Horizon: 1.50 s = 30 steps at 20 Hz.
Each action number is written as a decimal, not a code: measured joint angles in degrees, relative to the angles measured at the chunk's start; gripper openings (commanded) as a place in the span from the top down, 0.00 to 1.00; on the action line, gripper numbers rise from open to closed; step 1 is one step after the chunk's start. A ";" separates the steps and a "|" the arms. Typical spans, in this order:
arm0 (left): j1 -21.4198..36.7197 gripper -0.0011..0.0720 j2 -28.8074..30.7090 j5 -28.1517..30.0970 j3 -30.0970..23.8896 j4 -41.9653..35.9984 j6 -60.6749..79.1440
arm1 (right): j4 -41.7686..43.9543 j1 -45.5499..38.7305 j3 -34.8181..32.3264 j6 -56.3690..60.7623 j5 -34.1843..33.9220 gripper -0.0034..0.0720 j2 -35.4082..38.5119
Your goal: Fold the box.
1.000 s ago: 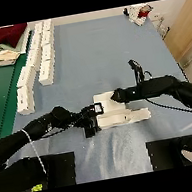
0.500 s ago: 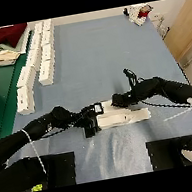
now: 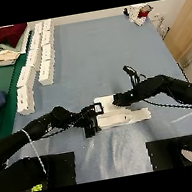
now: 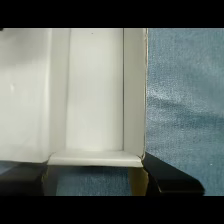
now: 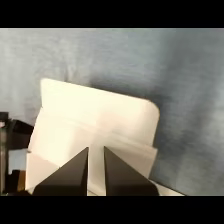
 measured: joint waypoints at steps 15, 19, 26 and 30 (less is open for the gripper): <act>0.00 0.34 0.00 -0.02 0.00 0.00 -0.02 | -18.86 -0.04 -4.46 -38.84 -24.35 0.05 19.32; 0.00 0.34 0.00 -0.02 0.00 0.00 -0.02 | -20.57 0.13 -7.85 -50.45 -17.14 0.08 17.09; 0.00 0.34 0.00 -0.02 0.00 0.00 -0.02 | -21.03 2.58 -9.44 -56.98 -9.03 0.57 14.21; 0.00 0.34 0.00 -0.02 0.00 0.00 -0.02 | -19.45 3.15 -9.55 -57.75 -7.69 0.76 13.92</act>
